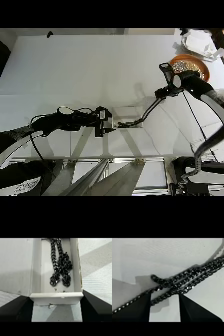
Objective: Fold the box and place the chain.
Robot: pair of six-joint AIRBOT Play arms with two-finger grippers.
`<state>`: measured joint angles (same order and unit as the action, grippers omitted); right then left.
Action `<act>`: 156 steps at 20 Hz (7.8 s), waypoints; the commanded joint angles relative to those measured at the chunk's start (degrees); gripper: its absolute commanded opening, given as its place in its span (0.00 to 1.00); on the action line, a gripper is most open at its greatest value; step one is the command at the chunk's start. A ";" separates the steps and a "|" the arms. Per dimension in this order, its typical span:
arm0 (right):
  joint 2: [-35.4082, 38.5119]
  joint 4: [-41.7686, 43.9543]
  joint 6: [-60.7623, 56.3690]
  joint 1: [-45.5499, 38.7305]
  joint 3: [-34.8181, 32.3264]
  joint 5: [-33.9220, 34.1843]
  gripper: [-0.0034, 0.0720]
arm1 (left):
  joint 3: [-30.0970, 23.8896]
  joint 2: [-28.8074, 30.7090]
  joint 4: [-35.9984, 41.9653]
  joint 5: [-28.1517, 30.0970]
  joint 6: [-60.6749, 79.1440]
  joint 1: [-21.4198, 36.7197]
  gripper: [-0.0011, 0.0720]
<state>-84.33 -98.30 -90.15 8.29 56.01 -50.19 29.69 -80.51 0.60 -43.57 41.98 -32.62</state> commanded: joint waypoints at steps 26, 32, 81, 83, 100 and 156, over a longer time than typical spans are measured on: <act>-0.22 5.55 5.16 -3.89 0.07 4.11 0.46 | 0.04 -0.02 -0.02 0.00 0.00 0.02 0.57; -2.05 4.87 5.16 -3.89 0.07 6.27 0.39 | 0.04 -0.02 -0.02 0.00 0.00 0.02 0.57; 18.56 22.03 13.51 -2.38 0.04 -18.40 0.06 | 0.04 -0.02 -0.02 0.00 0.00 0.02 0.57; 21.11 22.38 13.55 1.81 0.04 -20.83 0.06 | 0.04 -0.02 -0.02 -0.02 0.00 0.02 0.57; 31.19 19.58 -4.70 40.26 0.04 -8.48 0.06 | 0.04 -0.02 -0.02 0.00 0.00 0.02 0.57; 4.61 2.16 -0.94 -2.36 2.27 -5.07 0.64 | 0.04 0.00 -0.02 0.00 0.00 0.02 0.57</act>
<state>-74.32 -96.88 -92.01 7.03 56.93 -58.30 29.69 -80.53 0.60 -43.59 41.98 -32.62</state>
